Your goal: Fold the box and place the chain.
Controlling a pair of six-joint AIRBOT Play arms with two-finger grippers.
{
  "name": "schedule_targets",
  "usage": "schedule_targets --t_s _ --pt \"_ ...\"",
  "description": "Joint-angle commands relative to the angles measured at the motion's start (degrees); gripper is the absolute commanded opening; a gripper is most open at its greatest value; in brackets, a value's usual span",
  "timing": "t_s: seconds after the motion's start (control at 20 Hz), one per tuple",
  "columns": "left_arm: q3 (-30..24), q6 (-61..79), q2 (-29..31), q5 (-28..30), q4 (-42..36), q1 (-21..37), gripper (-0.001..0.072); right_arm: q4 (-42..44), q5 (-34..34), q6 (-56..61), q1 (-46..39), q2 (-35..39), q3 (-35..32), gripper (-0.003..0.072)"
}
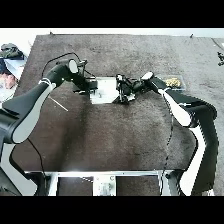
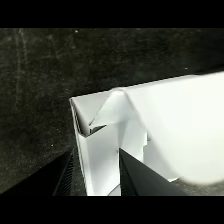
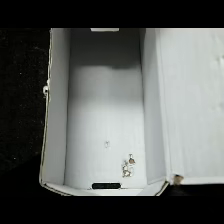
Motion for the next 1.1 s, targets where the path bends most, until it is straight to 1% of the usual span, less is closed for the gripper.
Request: schedule_targets --t_s 0.0,0.1,0.35,0.5,0.8,0.9,0.95,1.0,1.05 --pt "4.2 -5.7 -2.4 -4.4 6.2 -2.4 0.0300 0.0 0.0 0.0 0.0 0.0 0.0 0.0375" --pt "5.8 -6.3 -4.0 -5.7 6.7 -3.0 0.0300 0.0 0.0 0.0 0.0 0.0 0.0 0.0375" --pt "9.9 -10.6 -7.3 -8.6 12.9 -4.3 0.0298 0.0 0.0 0.0 0.0 0.0 0.0 0.0375" --pt "9.9 -12.8 -8.1 -8.7 15.2 -4.8 0.0290 0.0 0.0 0.0 0.0 0.0 0.0 0.0375" --pt "9.9 -13.4 -8.2 -7.8 16.3 -4.8 0.0279 0.0 0.0 0.0 0.0 0.0 0.0 0.0375" --pt "9.9 -13.6 -8.3 -7.8 16.5 -4.8 0.0230 0.0 0.0 0.0 0.0 0.0 0.0 0.0375" --pt "9.9 -13.6 -8.3 -7.7 16.5 -4.8 0.0229 0.0 0.0 0.0 0.0 0.0 0.0 0.0375" --pt "9.9 -13.7 -8.3 -7.6 16.6 -4.8 0.0172 0.0 0.0 0.0 0.0 0.0 0.0 0.0375" --pt "9.9 -13.7 -8.3 -7.5 17.0 -4.8 0.0059 0.0 0.0 0.0 0.0 0.0 0.0 0.0375"
